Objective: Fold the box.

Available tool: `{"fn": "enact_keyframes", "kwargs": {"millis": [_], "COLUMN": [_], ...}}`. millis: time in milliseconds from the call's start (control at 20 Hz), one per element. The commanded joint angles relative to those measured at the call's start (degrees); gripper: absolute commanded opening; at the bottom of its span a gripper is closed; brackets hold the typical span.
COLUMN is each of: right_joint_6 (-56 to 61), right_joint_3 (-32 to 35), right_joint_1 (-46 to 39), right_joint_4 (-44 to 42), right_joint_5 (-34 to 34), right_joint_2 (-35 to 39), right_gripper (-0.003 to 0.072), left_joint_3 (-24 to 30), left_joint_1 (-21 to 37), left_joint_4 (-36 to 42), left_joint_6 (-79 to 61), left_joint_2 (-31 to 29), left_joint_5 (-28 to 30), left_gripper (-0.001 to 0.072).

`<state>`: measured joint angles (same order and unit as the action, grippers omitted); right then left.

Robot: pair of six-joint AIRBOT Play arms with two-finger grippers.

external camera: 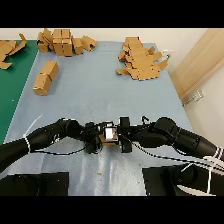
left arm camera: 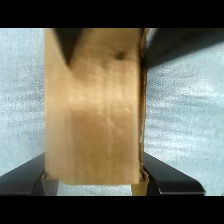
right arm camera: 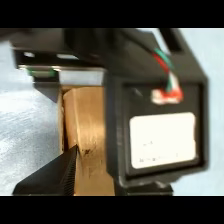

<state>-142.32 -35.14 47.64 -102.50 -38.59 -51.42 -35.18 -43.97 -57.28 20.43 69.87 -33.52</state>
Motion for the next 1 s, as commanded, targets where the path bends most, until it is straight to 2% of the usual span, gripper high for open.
{"fn": "enact_keyframes", "kwargs": {"millis": [0, 300, 600, 650, 700, 800, 950], "right_joint_6": [2.43, 5.42, 6.29, 6.29, 6.32, 6.32, 6.29], "right_joint_3": [0.02, 0.00, 0.09, 0.09, 0.09, 0.09, 0.09], "right_joint_1": [-0.48, -0.55, -0.55, -0.55, -0.50, -0.48, -0.48], "right_joint_4": [1.11, 1.16, 1.18, 1.16, 1.11, -0.44, -1.88], "right_joint_5": [-1.36, -2.71, -3.63, -3.63, -3.82, -4.42, -4.61], "right_joint_2": [0.07, 2.91, 2.10, 1.79, 1.42, 0.72, 0.33], "right_gripper": [0.0350, 0.0350, 0.0347, 0.0331, 0.0252, 0.0160, 0.0157], "left_joint_3": [-0.02, -0.02, -0.02, -0.02, -0.02, -0.02, -0.02], "left_joint_1": [0.02, 0.02, 0.02, 0.02, 0.02, 0.02, 0.02], "left_joint_4": [0.02, 0.02, 0.02, 0.02, 0.02, 0.02, 0.02], "left_joint_6": [0.00, 0.00, 0.00, 0.00, 0.00, 0.00, 0.00], "left_joint_2": [0.04, 0.04, 0.04, 0.04, 0.04, 0.04, 0.04], "left_joint_5": [0.02, 0.02, 0.02, 0.02, 0.02, 0.04, 0.02], "left_gripper": [0.0464, 0.0464, 0.0464, 0.0464, 0.0464, 0.0464, 0.0464]}}
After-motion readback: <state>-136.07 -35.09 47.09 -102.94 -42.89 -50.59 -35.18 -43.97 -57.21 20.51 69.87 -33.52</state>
